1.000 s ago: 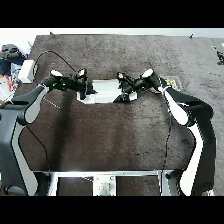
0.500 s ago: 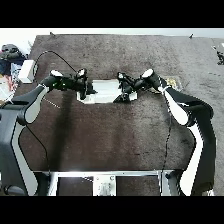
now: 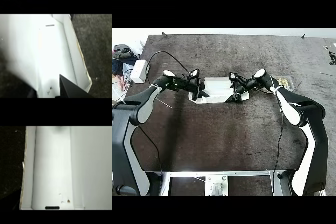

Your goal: Fold the box and place the chain.

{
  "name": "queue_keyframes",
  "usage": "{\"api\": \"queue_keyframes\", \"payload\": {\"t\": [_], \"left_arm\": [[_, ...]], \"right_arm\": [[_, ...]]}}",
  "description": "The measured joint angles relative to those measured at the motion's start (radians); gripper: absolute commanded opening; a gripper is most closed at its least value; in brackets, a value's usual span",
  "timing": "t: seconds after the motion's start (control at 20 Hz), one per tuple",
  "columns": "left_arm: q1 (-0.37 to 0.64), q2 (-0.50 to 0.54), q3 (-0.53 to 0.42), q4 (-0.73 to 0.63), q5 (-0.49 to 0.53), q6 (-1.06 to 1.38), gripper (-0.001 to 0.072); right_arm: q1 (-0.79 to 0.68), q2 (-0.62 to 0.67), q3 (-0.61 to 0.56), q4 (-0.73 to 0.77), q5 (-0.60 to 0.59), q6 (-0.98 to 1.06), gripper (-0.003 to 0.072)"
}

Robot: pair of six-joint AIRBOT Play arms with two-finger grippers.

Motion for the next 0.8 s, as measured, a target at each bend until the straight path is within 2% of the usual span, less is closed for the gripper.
{"api": "queue_keyframes", "payload": {"t": [0.2, 0.35, 0.4, 0.45, 0.55, 0.6, 0.8], "left_arm": [[0.027, 0.002, 0.030, -0.007, -0.041, -0.033, 0.0294], [0.076, 0.002, 0.082, -0.013, -0.130, -0.097, 0.0292], [0.090, 0.002, 0.099, -0.015, -0.169, -0.121, 0.0232], [0.101, 0.002, 0.115, -0.021, -0.211, -0.146, 0.0100], [0.106, 0.002, 0.135, -0.027, -0.290, -0.185, 0.0095], [0.102, 0.002, 0.141, -0.029, -0.319, -0.204, 0.0011], [0.057, 0.002, 0.152, -0.036, -0.372, -0.238, 0.0009]], "right_arm": [[0.000, 0.000, 0.000, 0.000, 0.000, 0.000, 0.0448], [0.000, 0.000, 0.000, 0.000, 0.000, 0.000, 0.0448], [0.000, 0.000, 0.000, 0.000, 0.000, 0.000, 0.0448], [0.000, 0.000, 0.000, 0.000, 0.000, 0.000, 0.0448], [0.000, 0.000, 0.000, 0.000, 0.000, 0.000, 0.0448], [0.000, 0.000, 0.000, 0.000, 0.000, 0.000, 0.0448], [0.000, 0.000, 0.000, 0.000, 0.000, 0.000, 0.0448]]}}
